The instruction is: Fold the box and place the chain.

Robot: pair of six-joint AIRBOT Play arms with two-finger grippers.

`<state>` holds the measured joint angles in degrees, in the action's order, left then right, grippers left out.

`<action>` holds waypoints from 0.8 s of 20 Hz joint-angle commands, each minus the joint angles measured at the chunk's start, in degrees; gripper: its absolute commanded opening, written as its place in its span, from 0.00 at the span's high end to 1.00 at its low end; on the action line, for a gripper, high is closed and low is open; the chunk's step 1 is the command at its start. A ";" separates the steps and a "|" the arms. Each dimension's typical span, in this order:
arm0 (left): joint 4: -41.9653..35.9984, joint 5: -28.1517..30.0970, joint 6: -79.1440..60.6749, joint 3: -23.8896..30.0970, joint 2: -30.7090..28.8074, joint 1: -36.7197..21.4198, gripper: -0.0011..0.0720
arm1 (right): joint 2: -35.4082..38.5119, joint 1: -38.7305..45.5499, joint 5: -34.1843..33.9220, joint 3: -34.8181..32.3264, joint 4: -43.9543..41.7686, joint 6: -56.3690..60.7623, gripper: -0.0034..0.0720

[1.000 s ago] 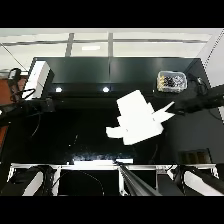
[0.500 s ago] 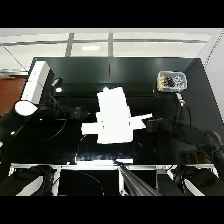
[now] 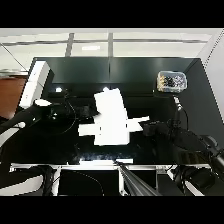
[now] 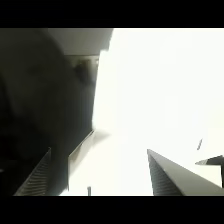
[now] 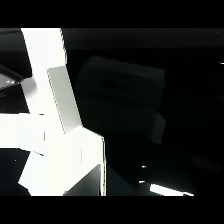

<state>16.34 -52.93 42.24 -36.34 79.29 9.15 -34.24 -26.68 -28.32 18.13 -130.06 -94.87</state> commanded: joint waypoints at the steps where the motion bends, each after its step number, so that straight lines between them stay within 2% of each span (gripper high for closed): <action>1: -3.61 -3.54 -8.92 -1.99 4.15 -0.20 0.05 | 0.09 -0.24 -1.05 -0.07 0.02 0.22 0.92; 4: -3.52 -16.17 -18.40 -5.07 7.85 -0.17 0.05 | 0.09 -0.24 -1.70 -0.07 0.02 0.22 0.92; 7: -3.06 -21.29 -20.37 -8.15 11.54 -0.11 0.05 | 0.09 -0.24 -2.10 -0.07 0.13 0.20 0.92; 10: 0.35 -29.24 -23.47 -11.85 14.80 -0.11 0.06 | 0.09 -0.24 -2.86 -0.07 0.57 0.20 0.92; 12: 6.49 -29.77 -23.41 -13.55 16.31 0.02 0.07 | 0.09 -0.24 -3.45 -0.07 1.14 0.22 0.92; 13: 9.14 -28.59 -23.41 -13.84 16.37 0.22 0.15 | 0.09 -0.24 -3.48 -0.07 1.25 0.20 0.92; 15: 10.75 -28.44 -23.47 -14.43 16.37 0.76 0.17 | 0.09 -0.24 -3.45 -0.07 1.29 0.22 0.92; 16: 10.69 -28.61 -23.74 -14.71 16.37 0.76 0.27 | 0.09 -0.24 -3.45 -0.07 1.29 0.20 0.92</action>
